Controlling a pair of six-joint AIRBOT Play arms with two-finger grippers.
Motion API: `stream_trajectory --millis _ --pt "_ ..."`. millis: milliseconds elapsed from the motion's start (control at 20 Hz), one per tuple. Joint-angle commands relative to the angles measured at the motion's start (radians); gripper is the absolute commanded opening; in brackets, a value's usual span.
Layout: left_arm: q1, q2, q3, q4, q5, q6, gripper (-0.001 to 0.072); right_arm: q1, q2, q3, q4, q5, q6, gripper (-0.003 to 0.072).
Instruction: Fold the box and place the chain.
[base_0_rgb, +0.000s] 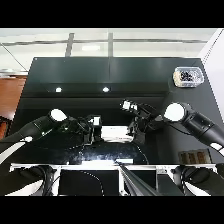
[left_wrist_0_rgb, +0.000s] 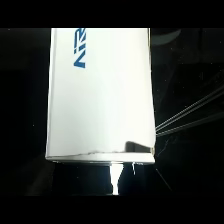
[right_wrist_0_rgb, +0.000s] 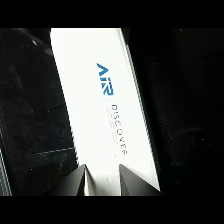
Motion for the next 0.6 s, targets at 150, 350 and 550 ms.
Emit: stream_trajectory --millis 150,350,550 --pt "0.000 -0.001 0.001 0.000 0.000 0.000 0.0477 0.001 0.000 -0.005 -0.002 -0.019 0.000 0.0239" --pt "0.000 -0.001 0.001 0.000 0.000 0.000 0.0477 0.001 0.000 -0.005 -0.002 -0.019 0.000 0.0141" --pt "0.000 -0.001 0.001 0.000 0.000 0.000 0.0477 0.038 0.000 -0.005 -0.032 -0.018 0.001 0.0142"
